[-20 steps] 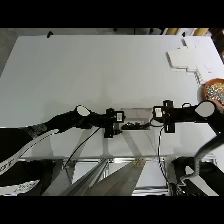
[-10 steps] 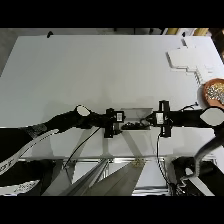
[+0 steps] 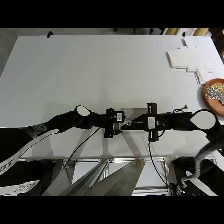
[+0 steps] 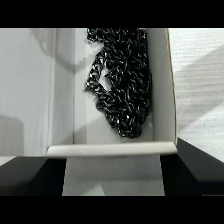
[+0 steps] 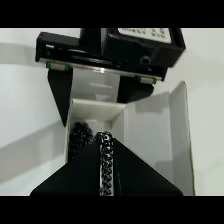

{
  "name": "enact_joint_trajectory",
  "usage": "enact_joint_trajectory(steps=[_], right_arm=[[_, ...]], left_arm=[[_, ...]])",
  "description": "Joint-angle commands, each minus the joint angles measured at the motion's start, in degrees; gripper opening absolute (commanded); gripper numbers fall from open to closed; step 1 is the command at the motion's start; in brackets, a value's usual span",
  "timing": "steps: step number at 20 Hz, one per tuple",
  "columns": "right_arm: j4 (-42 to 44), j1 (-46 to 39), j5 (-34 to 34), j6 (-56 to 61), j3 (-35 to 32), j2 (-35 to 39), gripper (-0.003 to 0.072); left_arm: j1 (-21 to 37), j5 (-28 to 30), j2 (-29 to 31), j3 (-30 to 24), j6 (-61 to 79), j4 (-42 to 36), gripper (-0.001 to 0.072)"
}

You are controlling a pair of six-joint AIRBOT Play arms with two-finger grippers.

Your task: Fold the box and place the chain.

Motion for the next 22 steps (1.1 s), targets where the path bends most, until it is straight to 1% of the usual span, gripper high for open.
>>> enact_joint_trajectory(steps=[1, 2, 4, 5, 7, 9, 10, 13, 14, 16, 17, 22], right_arm=[[0.9, 3.6, -4.3, 0.0, 0.1, -3.7, 0.0194], [0.6, 3.6, -4.7, 0.0, 0.1, -4.3, 0.0240], [-2.7, 3.3, -4.8, 0.0, 0.9, -3.8, 0.0240], [-5.1, 2.3, -3.5, 0.1, 2.2, -3.3, 0.0240], [-8.9, -2.2, 1.6, 0.4, 6.0, -2.5, 0.0240], [-12.9, -8.5, 9.1, 0.4, 9.8, -2.5, 0.0240], [-15.3, -11.8, 11.3, 0.5, 11.1, -2.4, 0.0240], [-17.6, -20.9, 11.7, 3.3, 11.7, -2.4, 0.0239], [-19.9, -22.7, 10.9, 5.9, 11.7, -2.5, 0.0239], [-26.8, -23.2, 9.4, 8.3, 11.7, -3.7, 0.0240], [-28.3, -23.2, 9.5, 8.3, 11.7, -5.2, 0.0239], [-28.3, -23.2, 9.6, 5.9, 10.1, -14.8, 0.0240]], left_arm=[[0.0, 0.0, 0.0, 0.0, 0.0, 0.0, 0.0313], [0.0, 0.0, 0.0, 0.0, 0.0, 0.0, 0.0313], [0.0, 0.0, 0.0, 0.0, 0.0, 0.0, 0.0313], [0.0, 0.0, 0.0, 0.0, 0.0, 0.0, 0.0313], [0.0, 0.0, 0.0, 0.0, 0.0, 0.0, 0.0313], [0.0, 0.0, 0.0, 0.0, 0.0, 0.0, 0.0313], [0.0, 0.0, 0.0, 0.0, 0.0, 0.0, 0.0313], [0.0, 0.0, 0.0, 0.0, 0.0, 0.0, 0.0313], [0.0, 0.0, 0.0, 0.0, 0.0, 0.0, 0.0313], [0.0, 0.0, 0.0, 0.0, 0.0, 0.0, 0.0313], [0.0, 0.0, 0.0, 0.0, 0.0, 0.0, 0.0313], [0.0, 0.0, 0.0, 0.0, 0.0, 0.0, 0.0313]])
